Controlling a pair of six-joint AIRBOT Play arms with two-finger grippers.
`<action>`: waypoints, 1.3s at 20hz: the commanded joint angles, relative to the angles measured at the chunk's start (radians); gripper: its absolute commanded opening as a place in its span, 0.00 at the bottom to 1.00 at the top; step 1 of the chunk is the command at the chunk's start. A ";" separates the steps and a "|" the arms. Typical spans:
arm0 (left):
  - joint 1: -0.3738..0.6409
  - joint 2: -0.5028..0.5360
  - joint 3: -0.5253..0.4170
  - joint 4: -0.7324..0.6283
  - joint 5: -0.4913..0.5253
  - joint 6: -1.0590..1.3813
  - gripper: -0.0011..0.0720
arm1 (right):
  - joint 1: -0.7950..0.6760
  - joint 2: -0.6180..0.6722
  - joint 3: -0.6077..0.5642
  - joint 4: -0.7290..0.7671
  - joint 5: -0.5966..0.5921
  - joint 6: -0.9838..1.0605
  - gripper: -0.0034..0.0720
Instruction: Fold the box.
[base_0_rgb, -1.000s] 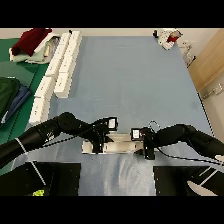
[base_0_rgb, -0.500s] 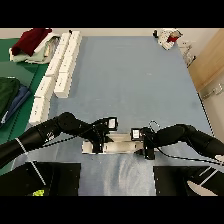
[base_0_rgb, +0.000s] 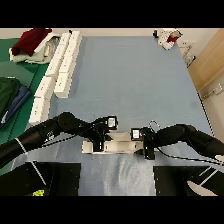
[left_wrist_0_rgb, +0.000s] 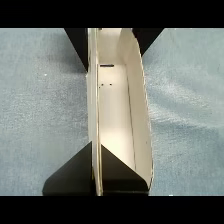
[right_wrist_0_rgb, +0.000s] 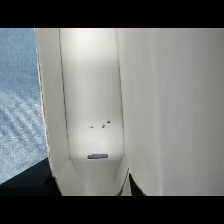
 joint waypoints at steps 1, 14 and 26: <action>0.000 0.000 0.000 -0.001 -0.001 -0.002 0.03 | 0.000 0.001 0.001 0.000 0.000 0.000 0.72; 0.000 0.000 0.000 -0.001 0.005 -0.010 0.04 | 0.000 0.001 0.001 0.000 0.000 0.000 0.72; 0.133 0.179 0.013 0.308 -0.213 -0.499 0.44 | 0.000 0.001 0.001 0.000 0.000 0.000 0.72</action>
